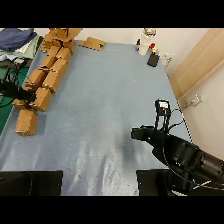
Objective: Fold the box.
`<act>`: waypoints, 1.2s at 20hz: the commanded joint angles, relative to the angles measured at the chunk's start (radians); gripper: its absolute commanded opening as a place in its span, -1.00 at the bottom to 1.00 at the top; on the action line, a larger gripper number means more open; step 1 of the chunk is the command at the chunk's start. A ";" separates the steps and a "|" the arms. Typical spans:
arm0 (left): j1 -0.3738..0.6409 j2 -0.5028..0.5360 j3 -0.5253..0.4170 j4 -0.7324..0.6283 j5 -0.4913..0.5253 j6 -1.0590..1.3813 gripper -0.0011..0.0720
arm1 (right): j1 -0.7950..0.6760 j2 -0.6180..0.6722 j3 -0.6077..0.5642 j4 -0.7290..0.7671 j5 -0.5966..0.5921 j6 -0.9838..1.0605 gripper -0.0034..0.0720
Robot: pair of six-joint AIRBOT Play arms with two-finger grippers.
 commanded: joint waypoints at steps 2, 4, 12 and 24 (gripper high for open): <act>-0.193 0.025 0.116 -0.040 -0.174 -0.060 -0.94 | -0.153 -0.121 0.111 0.137 0.102 -0.196 -0.90; -0.338 -0.006 0.182 -0.003 -0.184 -0.156 -0.94 | -0.296 -0.238 0.225 0.269 0.135 -0.409 -0.90; -0.560 -0.248 0.272 -0.050 -0.211 -0.401 -0.94 | -0.551 -0.722 0.642 0.664 0.124 -0.879 -0.90; -0.561 -0.273 0.272 -0.101 -0.220 -0.424 -0.94 | -0.552 -0.821 0.715 0.711 0.064 -0.925 -0.90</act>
